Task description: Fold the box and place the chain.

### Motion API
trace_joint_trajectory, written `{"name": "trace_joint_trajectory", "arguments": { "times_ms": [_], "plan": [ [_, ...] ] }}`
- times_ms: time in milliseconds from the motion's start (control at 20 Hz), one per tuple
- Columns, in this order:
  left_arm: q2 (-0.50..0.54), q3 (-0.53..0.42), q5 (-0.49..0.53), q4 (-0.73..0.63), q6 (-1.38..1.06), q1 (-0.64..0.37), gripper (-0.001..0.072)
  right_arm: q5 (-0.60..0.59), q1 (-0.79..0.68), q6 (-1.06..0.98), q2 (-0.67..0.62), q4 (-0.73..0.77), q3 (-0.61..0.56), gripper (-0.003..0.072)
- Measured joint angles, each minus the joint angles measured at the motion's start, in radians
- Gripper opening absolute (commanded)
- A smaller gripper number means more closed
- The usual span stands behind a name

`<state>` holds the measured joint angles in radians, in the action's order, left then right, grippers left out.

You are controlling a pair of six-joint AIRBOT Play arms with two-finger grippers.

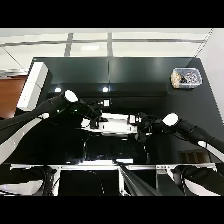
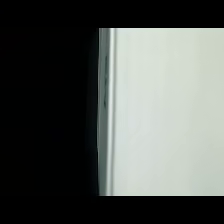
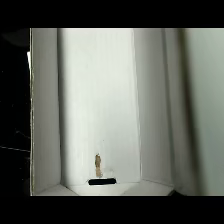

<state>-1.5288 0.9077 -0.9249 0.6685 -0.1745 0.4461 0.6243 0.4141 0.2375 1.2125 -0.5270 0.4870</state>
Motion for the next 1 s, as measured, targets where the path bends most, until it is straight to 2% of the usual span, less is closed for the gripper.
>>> {"name": "trace_joint_trajectory", "arguments": {
  "times_ms": [50, 100, 500, 550, 600, 650, 700, 750, 1000],
  "plan": [
    [0.000, 0.000, 0.000, 0.000, 0.000, 0.000, 0.0028, 0.000, 0.000, -0.001, 0.000, -0.002, 0.000, 0.0621],
    [0.000, 0.000, 0.000, 0.000, 0.000, 0.000, 0.0028, 0.000, 0.000, -0.002, 0.000, -0.003, 0.000, 0.0484],
    [0.004, 0.001, -0.021, 0.002, 0.002, 0.000, 0.0034, 0.003, 0.000, 0.000, 0.000, -0.011, 0.001, 0.0487],
    [0.010, 0.001, -0.029, 0.004, 0.006, -0.001, 0.0109, 0.002, 0.000, 0.000, 0.000, -0.010, 0.001, 0.0487],
    [0.020, 0.002, -0.039, 0.004, 0.011, -0.001, 0.0267, 0.002, 0.000, -0.003, 0.000, -0.009, 0.001, 0.0435],
    [0.033, 0.003, -0.043, 0.006, 0.020, -0.001, 0.0365, 0.002, 0.000, -0.002, 0.000, -0.010, 0.001, 0.0267],
    [0.046, 0.005, -0.043, 0.017, 0.034, -0.002, 0.0442, 0.002, 0.000, -0.002, 0.000, -0.010, 0.001, 0.0152],
    [0.062, 0.007, -0.043, 0.035, 0.056, -0.003, 0.0446, 0.002, 0.000, -0.002, 0.000, -0.010, 0.001, 0.0130],
    [0.173, 0.013, -0.078, 0.198, 0.272, -0.034, 0.0446, 0.002, 0.000, -0.002, 0.000, -0.010, 0.001, 0.0130]
  ]
}}
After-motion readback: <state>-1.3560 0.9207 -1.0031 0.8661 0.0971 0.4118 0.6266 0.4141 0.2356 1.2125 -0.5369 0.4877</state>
